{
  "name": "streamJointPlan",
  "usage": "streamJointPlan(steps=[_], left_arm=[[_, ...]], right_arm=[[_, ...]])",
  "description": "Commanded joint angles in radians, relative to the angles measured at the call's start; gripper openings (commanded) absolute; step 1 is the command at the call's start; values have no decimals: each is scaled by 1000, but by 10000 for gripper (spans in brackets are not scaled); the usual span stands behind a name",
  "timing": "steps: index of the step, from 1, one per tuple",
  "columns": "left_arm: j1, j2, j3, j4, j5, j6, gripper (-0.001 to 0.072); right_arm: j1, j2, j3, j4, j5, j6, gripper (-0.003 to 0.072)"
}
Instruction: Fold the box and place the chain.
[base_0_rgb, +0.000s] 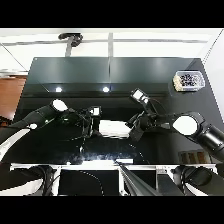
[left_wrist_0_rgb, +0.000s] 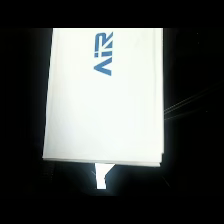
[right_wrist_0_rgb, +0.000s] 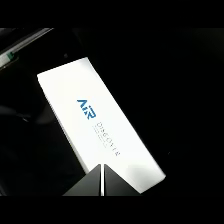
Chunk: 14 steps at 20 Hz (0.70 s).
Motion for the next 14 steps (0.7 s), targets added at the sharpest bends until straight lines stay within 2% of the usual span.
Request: streamJointPlan(steps=[1,3,7,10,14], left_arm=[[0,-1,1,0,1,0,433],[0,-1,1,0,1,0,432],[0,-1,1,0,1,0,432],[0,-1,1,0,1,0,432],[0,-1,1,0,1,0,432]], right_arm=[[-14,10,-11,7,46,325,28],[-14,-22,-18,52,48,430,27],[-14,-141,-18,243,48,434,27],[-25,-209,-18,295,47,415,27],[-55,-223,-18,318,38,404,27]])
